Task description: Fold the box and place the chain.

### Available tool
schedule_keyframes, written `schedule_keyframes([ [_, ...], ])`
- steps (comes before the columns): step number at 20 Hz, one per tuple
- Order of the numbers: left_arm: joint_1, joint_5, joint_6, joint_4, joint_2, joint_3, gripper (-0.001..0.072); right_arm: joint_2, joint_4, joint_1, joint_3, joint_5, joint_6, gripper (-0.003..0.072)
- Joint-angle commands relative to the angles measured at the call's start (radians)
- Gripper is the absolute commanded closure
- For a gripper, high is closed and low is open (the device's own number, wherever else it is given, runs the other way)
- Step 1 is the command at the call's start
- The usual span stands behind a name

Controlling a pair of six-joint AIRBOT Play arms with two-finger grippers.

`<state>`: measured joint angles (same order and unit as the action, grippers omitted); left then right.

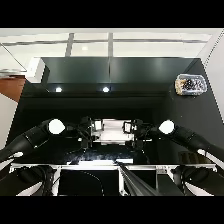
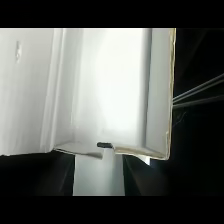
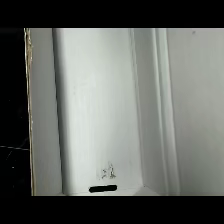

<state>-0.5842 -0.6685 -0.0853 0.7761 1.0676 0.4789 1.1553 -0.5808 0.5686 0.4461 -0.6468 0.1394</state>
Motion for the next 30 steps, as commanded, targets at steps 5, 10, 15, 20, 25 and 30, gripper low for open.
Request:
schedule_keyframes([
  [5,-0.002,-0.037,0.005,-0.108,0.002,0.0,0.0436,0.001,0.0,0.001,0.0,0.001,0.0,0.0116],
  [10,-0.038,0.019,0.011,-0.137,0.047,0.0,0.0437,0.001,0.0,0.001,0.0,0.001,0.0,0.0116],
  [15,-0.07,0.037,0.011,-0.137,0.06,0.0,0.0436,0.001,0.001,0.001,0.0,0.001,0.0,0.0116],
  [20,-0.069,0.041,0.011,-0.137,0.059,0.001,0.0432,0.001,0.001,0.001,0.0,0.0,0.0,0.0116],
  [25,-0.07,0.041,0.011,-0.133,0.059,0.001,0.0411,0.001,0.001,0.001,0.0,0.001,0.0,0.0116],
  [30,-0.069,0.04,0.011,-0.129,0.059,0.001,0.0265,0.001,0.0,0.001,0.0,0.0,0.0,0.0116],
])
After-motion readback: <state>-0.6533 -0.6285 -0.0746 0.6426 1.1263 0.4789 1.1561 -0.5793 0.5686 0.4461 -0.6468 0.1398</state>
